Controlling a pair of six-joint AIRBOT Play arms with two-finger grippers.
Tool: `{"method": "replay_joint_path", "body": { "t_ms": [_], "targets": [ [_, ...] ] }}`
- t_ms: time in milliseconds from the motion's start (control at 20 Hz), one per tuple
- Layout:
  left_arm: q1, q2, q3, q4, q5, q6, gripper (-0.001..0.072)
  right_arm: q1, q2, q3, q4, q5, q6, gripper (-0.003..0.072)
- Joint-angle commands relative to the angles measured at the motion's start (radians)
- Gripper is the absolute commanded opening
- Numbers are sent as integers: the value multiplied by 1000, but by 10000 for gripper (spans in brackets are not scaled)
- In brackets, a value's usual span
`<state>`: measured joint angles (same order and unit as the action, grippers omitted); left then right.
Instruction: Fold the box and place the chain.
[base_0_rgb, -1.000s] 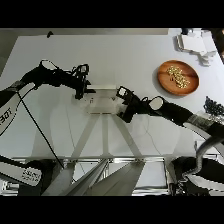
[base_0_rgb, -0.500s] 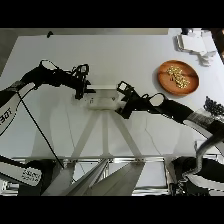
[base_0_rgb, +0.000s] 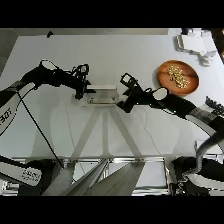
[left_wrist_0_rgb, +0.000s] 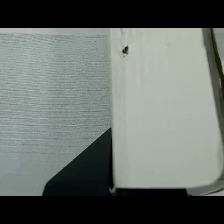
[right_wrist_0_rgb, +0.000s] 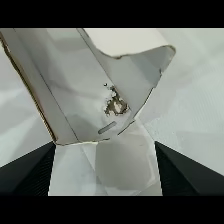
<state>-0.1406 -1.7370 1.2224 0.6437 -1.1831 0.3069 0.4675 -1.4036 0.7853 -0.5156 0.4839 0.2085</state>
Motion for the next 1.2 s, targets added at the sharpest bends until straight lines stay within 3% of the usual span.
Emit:
{"method": "replay_joint_path", "body": {
  "t_ms": [0,250,600,950,1150],
  "targets": [
    [1,-1,0,0,0,0,7,-3,-43,22,0,37,-9,694],
    [1,-1,0,0,0,0,7,-49,-129,127,-16,170,-85,694],
    [1,-1,0,0,0,0,7,-64,-211,201,-47,187,-274,696],
    [1,-1,0,0,0,0,7,-100,-257,231,152,318,-570,695],
    [1,-1,0,0,0,0,7,-100,-298,231,180,358,-607,689]
  ]
}}
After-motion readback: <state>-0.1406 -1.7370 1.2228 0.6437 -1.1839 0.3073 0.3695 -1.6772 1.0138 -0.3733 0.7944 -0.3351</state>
